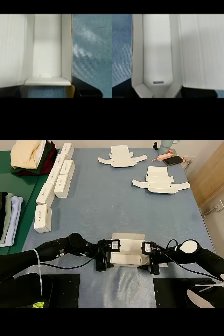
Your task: Fold the box.
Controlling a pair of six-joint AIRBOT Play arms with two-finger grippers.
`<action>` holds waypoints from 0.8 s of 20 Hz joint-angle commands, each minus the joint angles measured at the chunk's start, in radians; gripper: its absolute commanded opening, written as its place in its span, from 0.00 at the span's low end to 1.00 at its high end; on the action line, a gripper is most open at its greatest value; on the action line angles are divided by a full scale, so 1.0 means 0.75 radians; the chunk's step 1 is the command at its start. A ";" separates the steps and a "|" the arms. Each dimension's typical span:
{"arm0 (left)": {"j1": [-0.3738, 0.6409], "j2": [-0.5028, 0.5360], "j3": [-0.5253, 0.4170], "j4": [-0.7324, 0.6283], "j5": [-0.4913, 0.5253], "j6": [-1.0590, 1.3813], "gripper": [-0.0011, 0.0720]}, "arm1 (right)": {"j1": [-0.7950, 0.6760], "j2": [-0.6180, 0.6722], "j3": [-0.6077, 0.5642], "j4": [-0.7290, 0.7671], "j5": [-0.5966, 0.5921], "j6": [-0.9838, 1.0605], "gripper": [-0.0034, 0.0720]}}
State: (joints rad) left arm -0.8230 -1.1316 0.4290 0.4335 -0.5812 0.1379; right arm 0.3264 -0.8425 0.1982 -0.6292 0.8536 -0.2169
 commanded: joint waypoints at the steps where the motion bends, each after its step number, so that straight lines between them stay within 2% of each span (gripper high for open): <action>1: 0.000 0.002 0.000 0.001 0.018 0.000 0.73 | -0.003 0.003 0.003 0.024 -0.008 0.022 1.00; 10: 0.000 0.002 0.001 0.001 0.018 0.000 0.73 | -0.004 0.013 0.023 -0.011 0.037 0.079 1.00; 16: 0.000 0.002 0.000 0.001 0.018 0.001 0.73 | -0.101 0.269 0.071 -0.312 0.188 0.405 1.00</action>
State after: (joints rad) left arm -0.8238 -1.1313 0.4290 0.4328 -0.5671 0.1352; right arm 0.2852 -0.7231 0.2390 -0.7559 0.9363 -0.0322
